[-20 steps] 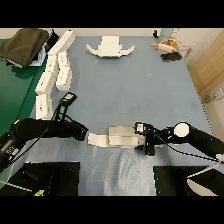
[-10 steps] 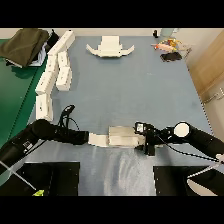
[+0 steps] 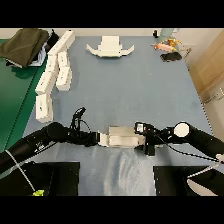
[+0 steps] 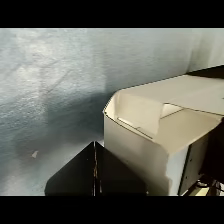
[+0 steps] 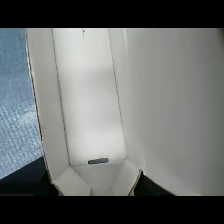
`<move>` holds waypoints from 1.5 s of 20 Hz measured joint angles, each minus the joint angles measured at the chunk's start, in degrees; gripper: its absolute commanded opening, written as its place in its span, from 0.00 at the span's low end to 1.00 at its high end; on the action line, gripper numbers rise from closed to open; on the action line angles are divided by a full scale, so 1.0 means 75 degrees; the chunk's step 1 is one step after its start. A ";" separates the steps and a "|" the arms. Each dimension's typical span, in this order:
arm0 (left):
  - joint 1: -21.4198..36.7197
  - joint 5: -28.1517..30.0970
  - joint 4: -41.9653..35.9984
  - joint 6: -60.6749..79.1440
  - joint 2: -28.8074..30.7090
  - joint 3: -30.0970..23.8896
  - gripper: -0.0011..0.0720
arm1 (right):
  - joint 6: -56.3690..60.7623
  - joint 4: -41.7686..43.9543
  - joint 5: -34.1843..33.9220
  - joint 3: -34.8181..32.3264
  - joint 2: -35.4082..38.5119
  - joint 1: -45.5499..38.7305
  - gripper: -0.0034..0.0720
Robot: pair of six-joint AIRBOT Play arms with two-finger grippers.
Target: Fold the box.
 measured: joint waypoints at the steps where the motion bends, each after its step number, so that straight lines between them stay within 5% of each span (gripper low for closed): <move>1: -0.0023 0.0052 -0.0020 -0.0003 0.0047 0.0009 0.04 | 0.0000 0.0000 0.0000 0.0000 0.0000 -0.0003 0.72; 2: -0.0041 0.0058 -0.0032 -0.0003 0.0099 0.0017 0.04 | 0.0000 0.0000 0.0000 0.0000 0.0000 -0.0003 0.72; 3: -0.0061 0.0079 -0.0058 -0.0003 0.0146 0.0020 0.24 | 0.0000 0.0000 0.0003 0.0000 0.0000 -0.0003 0.72; 4: -0.0067 0.0085 -0.0064 -0.0009 0.0178 0.0023 0.66 | 0.0000 0.0000 0.0000 0.0000 0.0000 0.0000 0.72; 21: -0.0111 -0.0117 -0.1070 0.0592 0.0262 0.0117 0.66 | 0.0000 0.0000 0.0000 0.0000 -0.0003 0.0000 0.72; 30: -0.0111 0.0475 -0.1294 0.0781 0.0262 0.0117 0.66 | 0.0000 0.0000 0.0000 0.0000 0.0000 0.0000 0.72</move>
